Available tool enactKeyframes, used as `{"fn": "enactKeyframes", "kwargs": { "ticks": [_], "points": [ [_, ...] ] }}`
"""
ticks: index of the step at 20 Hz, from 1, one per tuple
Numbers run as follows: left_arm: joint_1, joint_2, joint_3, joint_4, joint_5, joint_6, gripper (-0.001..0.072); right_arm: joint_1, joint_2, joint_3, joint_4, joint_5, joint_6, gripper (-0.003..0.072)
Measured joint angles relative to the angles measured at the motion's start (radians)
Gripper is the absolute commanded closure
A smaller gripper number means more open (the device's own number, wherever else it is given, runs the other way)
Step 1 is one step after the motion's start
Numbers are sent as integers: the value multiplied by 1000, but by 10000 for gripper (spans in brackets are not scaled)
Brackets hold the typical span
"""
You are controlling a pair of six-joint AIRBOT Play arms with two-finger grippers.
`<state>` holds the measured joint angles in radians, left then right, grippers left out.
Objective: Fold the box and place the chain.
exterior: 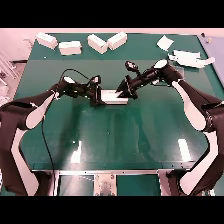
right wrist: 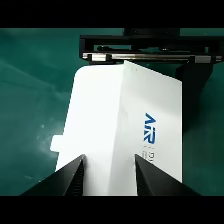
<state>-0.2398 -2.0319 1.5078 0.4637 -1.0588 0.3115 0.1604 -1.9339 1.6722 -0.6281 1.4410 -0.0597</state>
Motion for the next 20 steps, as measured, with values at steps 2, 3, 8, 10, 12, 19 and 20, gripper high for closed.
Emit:
{"fn": "enactKeyframes", "kwargs": {
  "ticks": [2,3,8,10,12,19,20],
  "points": [
    [0,0,0,0,0,0,245,2,0,0,-15,-12,-3,338],
    [0,0,0,0,0,0,245,2,0,0,-21,-18,-4,338],
    [0,0,0,0,0,0,245,7,0,0,-32,-39,-22,365],
    [0,0,0,0,0,0,245,9,5,0,-32,-45,-25,364],
    [0,0,0,0,0,0,245,14,13,0,-28,-48,-27,365],
    [0,0,0,0,0,0,245,28,34,-24,-37,-47,-30,403],
    [0,0,0,0,0,0,245,28,43,-39,-37,-47,-31,419]
  ]
}}
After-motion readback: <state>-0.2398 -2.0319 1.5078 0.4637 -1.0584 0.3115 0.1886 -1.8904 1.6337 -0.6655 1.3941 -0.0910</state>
